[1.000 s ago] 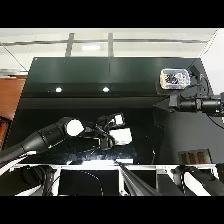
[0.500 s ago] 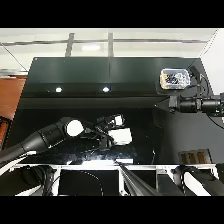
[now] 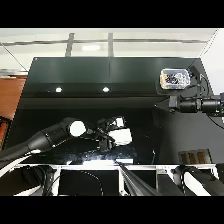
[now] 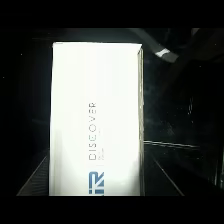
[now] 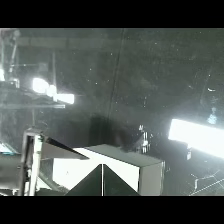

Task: Fold the box and place the chain.

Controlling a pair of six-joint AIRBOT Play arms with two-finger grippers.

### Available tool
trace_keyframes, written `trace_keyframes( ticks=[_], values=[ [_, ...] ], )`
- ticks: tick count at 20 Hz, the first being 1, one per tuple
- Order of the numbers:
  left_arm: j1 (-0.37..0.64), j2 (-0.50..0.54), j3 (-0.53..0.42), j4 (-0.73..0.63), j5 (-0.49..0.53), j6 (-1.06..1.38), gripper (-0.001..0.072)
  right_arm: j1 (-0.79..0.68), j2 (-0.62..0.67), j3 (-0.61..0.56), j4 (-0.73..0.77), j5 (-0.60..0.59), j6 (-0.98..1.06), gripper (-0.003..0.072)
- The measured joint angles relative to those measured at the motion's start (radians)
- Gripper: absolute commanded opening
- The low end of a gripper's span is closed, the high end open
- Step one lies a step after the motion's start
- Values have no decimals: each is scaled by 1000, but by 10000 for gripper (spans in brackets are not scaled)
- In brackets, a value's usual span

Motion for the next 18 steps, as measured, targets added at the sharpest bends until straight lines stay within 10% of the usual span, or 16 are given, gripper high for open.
trace_keyframes(
  ticks=[5, 8, 18],
  values=[
    [-61, -71, 0, 3, 93, -2, 696, 0, 0, 0, 0, -2, 0, 12],
    [-87, -86, 0, 3, 115, 1, 352, 0, 0, 0, 0, -2, 0, 12],
    [176, 39, 8, 17, 38, -42, 333, 0, 0, 0, 0, 3, 2, 12]
  ],
)
